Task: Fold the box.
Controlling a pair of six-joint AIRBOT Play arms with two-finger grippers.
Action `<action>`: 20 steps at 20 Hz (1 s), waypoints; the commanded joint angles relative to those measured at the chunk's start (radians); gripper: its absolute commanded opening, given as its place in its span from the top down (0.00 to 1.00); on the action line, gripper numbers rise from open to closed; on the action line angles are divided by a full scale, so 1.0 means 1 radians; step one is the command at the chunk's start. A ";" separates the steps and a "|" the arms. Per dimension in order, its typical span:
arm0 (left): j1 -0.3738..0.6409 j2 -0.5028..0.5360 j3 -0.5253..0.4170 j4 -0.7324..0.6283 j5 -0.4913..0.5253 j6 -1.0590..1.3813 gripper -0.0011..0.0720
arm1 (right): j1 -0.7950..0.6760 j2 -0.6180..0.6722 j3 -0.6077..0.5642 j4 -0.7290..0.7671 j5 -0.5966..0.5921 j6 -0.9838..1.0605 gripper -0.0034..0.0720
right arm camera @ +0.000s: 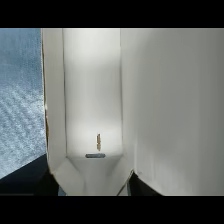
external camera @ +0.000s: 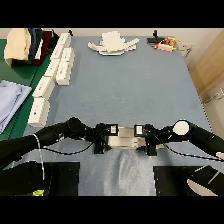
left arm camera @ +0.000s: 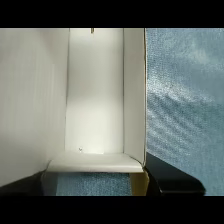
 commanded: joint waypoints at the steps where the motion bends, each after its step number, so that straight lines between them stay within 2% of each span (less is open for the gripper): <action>1: -0.001 0.000 -0.001 0.000 0.000 0.000 0.28 | 0.000 0.001 0.001 0.001 -0.011 0.000 0.28; 3: -0.001 0.000 -0.001 0.000 0.001 0.000 0.28 | 0.000 0.001 0.001 -0.021 -0.023 0.000 0.28; 4: -0.001 0.000 -0.001 0.000 0.001 0.000 0.28 | 0.000 0.001 0.001 -0.024 -0.014 0.001 0.24; 6: -0.001 0.000 -0.001 0.000 0.001 0.000 0.28 | 0.000 0.001 0.001 -0.025 -0.004 0.000 0.06; 7: -0.001 0.000 -0.001 0.000 0.000 0.000 0.28 | 0.000 0.001 0.001 -0.026 -0.012 0.001 0.01; 11: -0.001 0.000 -0.001 0.000 0.002 0.000 0.28 | 0.000 0.002 0.001 -0.011 -0.014 0.163 0.01; 16: -0.001 0.000 -0.001 0.000 0.002 0.000 0.28 | -0.021 0.079 0.013 -0.056 0.000 0.180 0.01; 20: -0.001 0.000 -0.001 0.000 0.002 0.000 0.28 | -0.046 0.190 0.013 -0.200 0.124 0.333 0.01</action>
